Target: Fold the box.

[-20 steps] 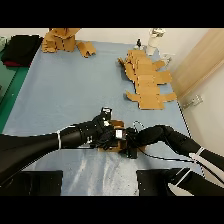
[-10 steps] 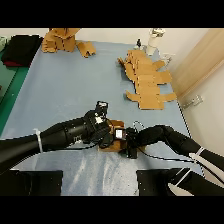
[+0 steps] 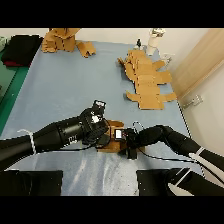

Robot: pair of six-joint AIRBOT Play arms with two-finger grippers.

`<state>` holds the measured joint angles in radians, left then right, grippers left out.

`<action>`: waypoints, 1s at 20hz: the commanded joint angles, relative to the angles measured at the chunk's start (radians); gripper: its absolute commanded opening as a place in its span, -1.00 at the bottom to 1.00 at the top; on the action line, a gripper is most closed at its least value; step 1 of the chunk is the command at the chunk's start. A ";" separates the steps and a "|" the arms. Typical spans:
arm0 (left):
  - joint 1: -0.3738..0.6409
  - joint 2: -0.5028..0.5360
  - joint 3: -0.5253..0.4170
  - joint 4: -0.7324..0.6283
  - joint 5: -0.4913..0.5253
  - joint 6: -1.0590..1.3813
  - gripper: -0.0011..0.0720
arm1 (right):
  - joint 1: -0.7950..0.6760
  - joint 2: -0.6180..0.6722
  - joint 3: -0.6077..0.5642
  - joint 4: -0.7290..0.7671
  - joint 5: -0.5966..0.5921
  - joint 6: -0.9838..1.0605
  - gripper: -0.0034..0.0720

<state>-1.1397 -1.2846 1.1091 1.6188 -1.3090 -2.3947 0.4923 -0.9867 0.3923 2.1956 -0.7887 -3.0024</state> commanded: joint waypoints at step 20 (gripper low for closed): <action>0.767 0.097 -0.398 -0.905 0.396 2.249 0.84 | 0.000 0.001 0.001 -0.001 -0.006 0.001 0.41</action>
<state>-0.3626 -1.1790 0.7189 0.7704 -1.0500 -0.4095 0.4923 -0.9863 0.3923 2.1944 -0.7876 -3.0013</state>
